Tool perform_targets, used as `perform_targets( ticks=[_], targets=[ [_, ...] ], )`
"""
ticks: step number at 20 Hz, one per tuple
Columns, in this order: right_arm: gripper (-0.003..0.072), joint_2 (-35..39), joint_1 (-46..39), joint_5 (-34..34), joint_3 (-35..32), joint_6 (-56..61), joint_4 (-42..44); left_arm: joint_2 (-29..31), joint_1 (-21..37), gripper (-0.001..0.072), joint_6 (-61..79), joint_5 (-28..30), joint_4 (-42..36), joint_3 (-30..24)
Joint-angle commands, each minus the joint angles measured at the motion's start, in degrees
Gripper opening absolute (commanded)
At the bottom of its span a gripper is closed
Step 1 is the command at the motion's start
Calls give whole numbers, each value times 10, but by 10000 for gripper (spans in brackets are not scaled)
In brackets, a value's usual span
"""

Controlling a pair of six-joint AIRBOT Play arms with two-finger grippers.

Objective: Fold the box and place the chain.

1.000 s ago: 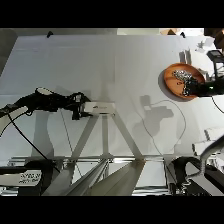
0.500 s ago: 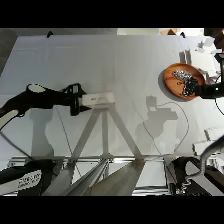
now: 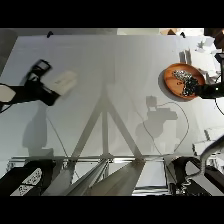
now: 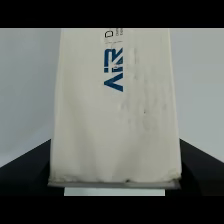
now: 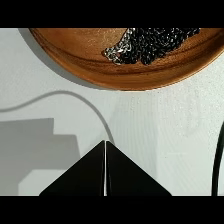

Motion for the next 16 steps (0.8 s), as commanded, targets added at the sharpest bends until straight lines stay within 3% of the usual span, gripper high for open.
perform_targets(
  ticks=[1, 4, 6, 9, 12, 16],
  targets=[
    [10, 1, 0, 0, 0, 0, 0, 33, 80, 6, -174, 52, 76, 0],
    [10, 1, 0, 0, 0, 0, 0, 31, 158, 6, -169, 154, -52, 0],
    [10, 1, 0, 0, 0, 0, 0, 12, 174, 6, -109, 177, -100, 0],
    [10, 1, 0, 0, 0, 0, 0, -61, 169, 4, -58, 149, -101, -6],
    [10, 0, 0, 0, 0, 0, 0, -154, 169, 7, -58, 179, -108, -10],
    [10, 1, 0, 0, 0, 0, 0, -233, 169, 49, -58, 204, -87, -10]
  ],
)
